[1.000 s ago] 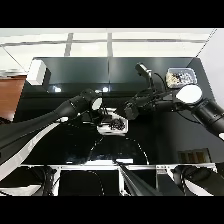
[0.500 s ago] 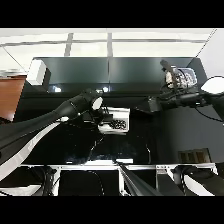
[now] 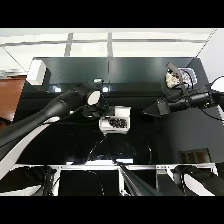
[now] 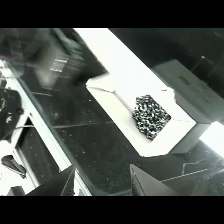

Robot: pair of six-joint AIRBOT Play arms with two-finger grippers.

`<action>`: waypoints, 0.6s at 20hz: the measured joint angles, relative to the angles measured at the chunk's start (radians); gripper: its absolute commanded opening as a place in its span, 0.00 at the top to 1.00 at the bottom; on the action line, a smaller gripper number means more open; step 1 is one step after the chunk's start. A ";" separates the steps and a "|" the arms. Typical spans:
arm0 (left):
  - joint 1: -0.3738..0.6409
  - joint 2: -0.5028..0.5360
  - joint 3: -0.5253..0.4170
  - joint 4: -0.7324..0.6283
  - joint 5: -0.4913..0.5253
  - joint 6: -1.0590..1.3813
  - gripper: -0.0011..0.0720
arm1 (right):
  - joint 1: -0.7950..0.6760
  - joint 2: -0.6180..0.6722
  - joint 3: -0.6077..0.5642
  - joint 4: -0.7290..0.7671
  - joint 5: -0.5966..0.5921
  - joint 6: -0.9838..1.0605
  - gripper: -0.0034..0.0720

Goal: Fold the box and place the chain.

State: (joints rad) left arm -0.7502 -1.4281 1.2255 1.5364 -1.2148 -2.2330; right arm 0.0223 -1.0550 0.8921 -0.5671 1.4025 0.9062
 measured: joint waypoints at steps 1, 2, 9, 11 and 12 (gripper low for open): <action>0.012 0.040 -0.025 0.019 -0.019 0.013 0.35 | -0.001 0.000 0.000 -0.006 0.000 -0.002 0.43; 0.034 0.082 -0.062 0.040 -0.032 0.021 0.35 | -0.002 0.000 0.000 -0.013 -0.002 -0.003 0.42; 0.342 0.342 -0.484 -0.254 0.199 0.449 0.35 | -0.003 0.000 0.000 -0.027 -0.028 -0.005 0.42; 0.408 0.352 -0.555 -0.439 0.239 0.812 0.35 | -0.003 0.000 0.000 -0.028 -0.048 -0.005 0.42; 0.424 0.348 -0.576 -0.505 0.243 0.988 0.30 | -0.002 0.000 0.000 -0.028 -0.056 -0.005 0.42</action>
State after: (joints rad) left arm -0.3264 -1.0801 0.6491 1.0309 -0.9718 -1.2453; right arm 0.0204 -1.0550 0.8921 -0.5953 1.3464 0.9012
